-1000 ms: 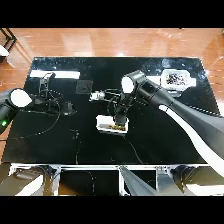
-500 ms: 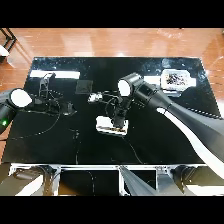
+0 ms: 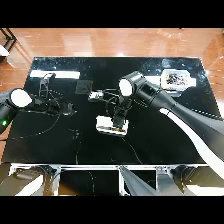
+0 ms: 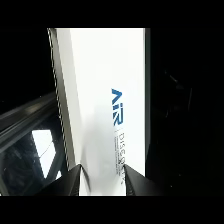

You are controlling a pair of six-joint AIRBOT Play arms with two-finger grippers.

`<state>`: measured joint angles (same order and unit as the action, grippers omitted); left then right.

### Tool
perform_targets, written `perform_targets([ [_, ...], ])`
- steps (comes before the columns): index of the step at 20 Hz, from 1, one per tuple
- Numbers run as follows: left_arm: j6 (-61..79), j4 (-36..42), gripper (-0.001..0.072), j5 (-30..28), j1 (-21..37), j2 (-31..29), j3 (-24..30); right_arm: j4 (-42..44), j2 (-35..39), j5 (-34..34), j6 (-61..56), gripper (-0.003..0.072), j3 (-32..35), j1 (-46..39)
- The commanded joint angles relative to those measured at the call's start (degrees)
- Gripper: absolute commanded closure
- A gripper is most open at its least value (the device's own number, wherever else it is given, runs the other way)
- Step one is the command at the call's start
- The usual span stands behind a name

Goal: Fold the box and place the chain.

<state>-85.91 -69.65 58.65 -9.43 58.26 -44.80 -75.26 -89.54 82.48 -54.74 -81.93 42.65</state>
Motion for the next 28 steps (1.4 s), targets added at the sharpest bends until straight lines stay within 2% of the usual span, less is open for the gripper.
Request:
perform_targets([
  [1, 0.0, 0.0, 0.0083, 0.1, 0.0, 0.0, 0.0, 0.0, 0.1, 0.7, -1.0, 0.0378, 0.0, 0.6],
  [25, 0.0, 0.0, 0.0084, 0.1, 0.0, 0.0, 0.0, -0.2, 0.1, -0.3, -2.7, 0.0379, 0.0, 1.5],
  [26, 0.0, 0.0, 0.0083, 0.1, 0.0, 0.0, 0.0, -0.2, 0.1, -0.3, -2.7, 0.0386, 0.0, 1.5],
  [27, 0.0, 0.0, 0.0084, 0.1, 0.0, 0.0, 0.0, -0.2, 0.1, -0.3, -2.7, 0.0458, 0.0, 1.5],
  [28, 0.0, 0.0, 0.0083, 0.1, 0.0, 0.0, 0.0, -0.2, 0.1, -0.3, -2.7, 0.0458, 0.0, 1.5],
])
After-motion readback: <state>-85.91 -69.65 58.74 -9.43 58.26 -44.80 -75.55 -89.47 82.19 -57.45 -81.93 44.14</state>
